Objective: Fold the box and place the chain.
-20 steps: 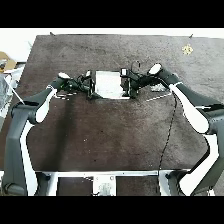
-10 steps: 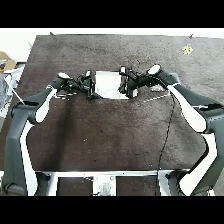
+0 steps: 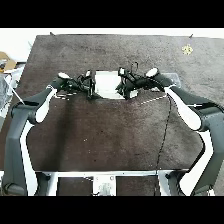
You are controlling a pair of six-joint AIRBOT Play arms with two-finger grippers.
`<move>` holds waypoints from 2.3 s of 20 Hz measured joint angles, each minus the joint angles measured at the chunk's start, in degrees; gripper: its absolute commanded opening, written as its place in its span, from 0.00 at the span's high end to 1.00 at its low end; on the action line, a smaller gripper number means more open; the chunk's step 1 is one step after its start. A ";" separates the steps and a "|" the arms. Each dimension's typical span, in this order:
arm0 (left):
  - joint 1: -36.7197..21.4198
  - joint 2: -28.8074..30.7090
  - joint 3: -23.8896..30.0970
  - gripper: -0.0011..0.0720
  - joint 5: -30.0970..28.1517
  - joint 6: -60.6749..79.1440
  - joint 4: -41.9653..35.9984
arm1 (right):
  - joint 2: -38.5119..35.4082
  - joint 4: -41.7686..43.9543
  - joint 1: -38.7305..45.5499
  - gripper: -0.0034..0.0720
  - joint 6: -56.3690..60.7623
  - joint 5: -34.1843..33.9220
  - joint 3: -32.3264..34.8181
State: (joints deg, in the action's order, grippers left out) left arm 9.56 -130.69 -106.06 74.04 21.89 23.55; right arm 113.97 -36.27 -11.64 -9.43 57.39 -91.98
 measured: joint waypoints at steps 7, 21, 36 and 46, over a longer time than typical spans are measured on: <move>0.00 0.00 0.00 0.81 0.00 0.00 0.00 | -0.07 -0.17 0.20 0.48 -1.18 0.63 0.00; 0.02 0.00 0.00 0.81 -0.02 0.02 0.00 | -13.57 -20.90 4.79 0.96 44.52 1.97 0.00; 0.02 0.00 0.00 0.81 -0.02 0.02 -0.02 | -6.01 -14.56 12.35 0.95 72.54 8.68 2.73; 0.02 0.00 0.00 0.81 -0.04 0.00 -0.02 | -0.59 0.02 8.44 0.47 66.29 9.07 3.69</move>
State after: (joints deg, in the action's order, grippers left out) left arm 9.58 -130.69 -106.06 74.00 21.89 23.53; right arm 113.38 -36.25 -3.20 56.86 66.46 -88.29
